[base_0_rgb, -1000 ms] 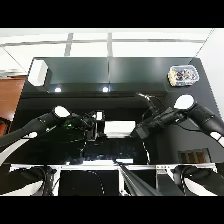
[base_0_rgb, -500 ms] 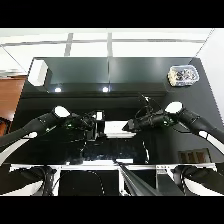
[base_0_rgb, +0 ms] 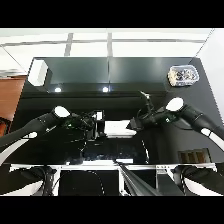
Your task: Fold the box and place the chain.
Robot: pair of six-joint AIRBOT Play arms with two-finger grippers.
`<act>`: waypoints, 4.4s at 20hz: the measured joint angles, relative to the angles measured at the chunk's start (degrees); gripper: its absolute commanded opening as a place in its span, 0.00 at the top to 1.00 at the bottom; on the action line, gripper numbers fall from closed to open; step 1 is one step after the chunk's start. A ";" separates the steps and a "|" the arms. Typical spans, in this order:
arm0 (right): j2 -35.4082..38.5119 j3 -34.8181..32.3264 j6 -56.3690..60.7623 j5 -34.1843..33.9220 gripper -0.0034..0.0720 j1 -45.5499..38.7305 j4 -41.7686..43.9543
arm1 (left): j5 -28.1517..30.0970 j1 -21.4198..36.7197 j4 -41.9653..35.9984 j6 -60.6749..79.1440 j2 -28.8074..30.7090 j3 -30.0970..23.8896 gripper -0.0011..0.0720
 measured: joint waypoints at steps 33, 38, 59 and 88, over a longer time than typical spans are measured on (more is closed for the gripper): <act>20.85 9.75 -8.33 20.72 0.94 -27.96 -15.87 | -10.60 -10.23 14.86 -38.36 -11.28 27.10 0.02; 20.83 9.75 -8.83 20.20 0.94 -27.96 -15.82 | -10.62 -10.62 15.61 -38.45 -11.61 27.85 0.02; 20.85 9.77 -8.94 19.30 0.94 -27.96 -14.47 | -13.79 -12.13 22.86 -38.60 -11.67 30.84 0.02; 20.85 9.77 -8.13 18.03 0.94 -27.96 -14.36 | -19.02 -13.11 27.06 -41.46 -13.70 32.89 0.01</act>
